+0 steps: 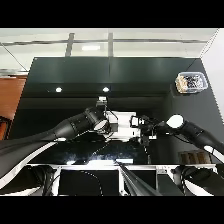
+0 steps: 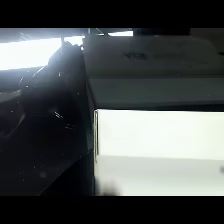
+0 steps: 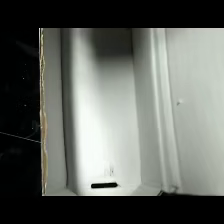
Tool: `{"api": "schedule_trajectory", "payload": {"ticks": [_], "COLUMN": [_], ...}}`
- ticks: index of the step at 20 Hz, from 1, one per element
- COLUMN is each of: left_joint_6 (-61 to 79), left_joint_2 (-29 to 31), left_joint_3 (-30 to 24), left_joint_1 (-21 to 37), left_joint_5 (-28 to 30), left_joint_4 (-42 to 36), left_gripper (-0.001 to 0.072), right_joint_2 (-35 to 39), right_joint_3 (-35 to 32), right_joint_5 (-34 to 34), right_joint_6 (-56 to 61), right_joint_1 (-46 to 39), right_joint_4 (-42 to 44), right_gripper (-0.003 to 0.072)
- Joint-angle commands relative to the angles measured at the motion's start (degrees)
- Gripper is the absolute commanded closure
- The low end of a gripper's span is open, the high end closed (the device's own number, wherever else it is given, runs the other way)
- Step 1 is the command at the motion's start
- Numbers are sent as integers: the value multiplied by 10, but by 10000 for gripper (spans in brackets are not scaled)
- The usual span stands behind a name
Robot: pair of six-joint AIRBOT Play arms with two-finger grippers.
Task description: Fold the box and place the chain.
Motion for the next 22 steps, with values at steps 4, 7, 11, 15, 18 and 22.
{"api": "schedule_trajectory", "payload": {"ticks": [4,7,11,15,18,22], "left_joint_6": [12,12,12,12,12,12], "left_joint_2": [0,0,0,0,0,0], "left_joint_3": [0,0,0,0,0,0], "left_joint_1": [0,0,0,0,0,0], "left_joint_5": [-17,-22,-24,-24,-21,-20], "left_joint_4": [4,10,17,17,17,16], "left_gripper": [682,682,682,681,680,680], "right_joint_2": [42,42,41,41,41,31], "right_joint_3": [0,0,0,0,0,0], "right_joint_5": [61,60,25,14,17,16], "right_joint_6": [50,42,31,30,31,31], "right_joint_1": [-31,-25,1,7,7,7], "right_joint_4": [-86,-84,-81,-81,-75,-2], "right_gripper": [54,54,55,81,418,493]}}
